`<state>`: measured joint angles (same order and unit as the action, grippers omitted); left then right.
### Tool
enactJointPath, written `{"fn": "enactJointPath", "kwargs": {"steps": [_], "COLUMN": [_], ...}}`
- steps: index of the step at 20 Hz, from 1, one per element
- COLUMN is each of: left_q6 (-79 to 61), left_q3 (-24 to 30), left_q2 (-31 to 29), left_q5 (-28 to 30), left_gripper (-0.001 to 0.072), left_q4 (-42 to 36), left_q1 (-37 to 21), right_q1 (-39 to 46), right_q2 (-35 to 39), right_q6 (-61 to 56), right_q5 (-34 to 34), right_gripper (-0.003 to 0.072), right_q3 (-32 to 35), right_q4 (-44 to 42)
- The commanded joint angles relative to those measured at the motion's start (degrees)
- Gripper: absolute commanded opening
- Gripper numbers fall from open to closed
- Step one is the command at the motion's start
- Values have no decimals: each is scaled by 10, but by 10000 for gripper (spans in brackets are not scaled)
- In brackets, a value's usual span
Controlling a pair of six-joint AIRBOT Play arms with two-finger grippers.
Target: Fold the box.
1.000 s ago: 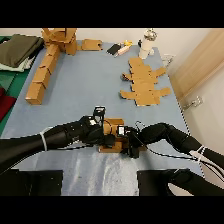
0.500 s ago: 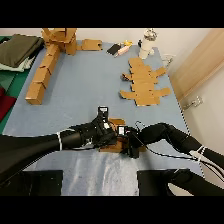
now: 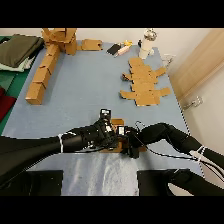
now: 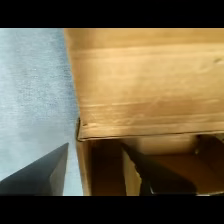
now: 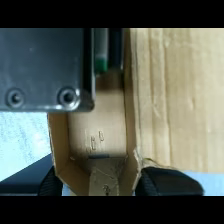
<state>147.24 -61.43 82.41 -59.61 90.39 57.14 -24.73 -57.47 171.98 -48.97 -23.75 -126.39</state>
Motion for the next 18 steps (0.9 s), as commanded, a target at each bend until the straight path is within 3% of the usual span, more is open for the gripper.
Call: {"fn": "enactJointPath", "kwargs": {"steps": [1,8,15,17,18], "left_q6": [-8,-24,-77,-90,-104], "left_q3": [-1,0,0,-1,-1], "left_q2": [-8,-58,-82,-83,-83], "left_q5": [-21,-70,-64,-68,-71], "left_gripper": [565,565,552,452,452], "left_q4": [-6,-2,-49,-66,-74], "left_q1": [0,-24,-65,-73,-75], "right_q1": [0,0,0,0,0], "right_q2": [0,0,0,0,0], "right_q6": [0,0,0,0,0], "right_q5": [0,0,0,0,0], "right_gripper": [498,498,498,498,498], "right_q3": [0,0,0,0,0], "right_q4": [0,0,0,0,0]}}
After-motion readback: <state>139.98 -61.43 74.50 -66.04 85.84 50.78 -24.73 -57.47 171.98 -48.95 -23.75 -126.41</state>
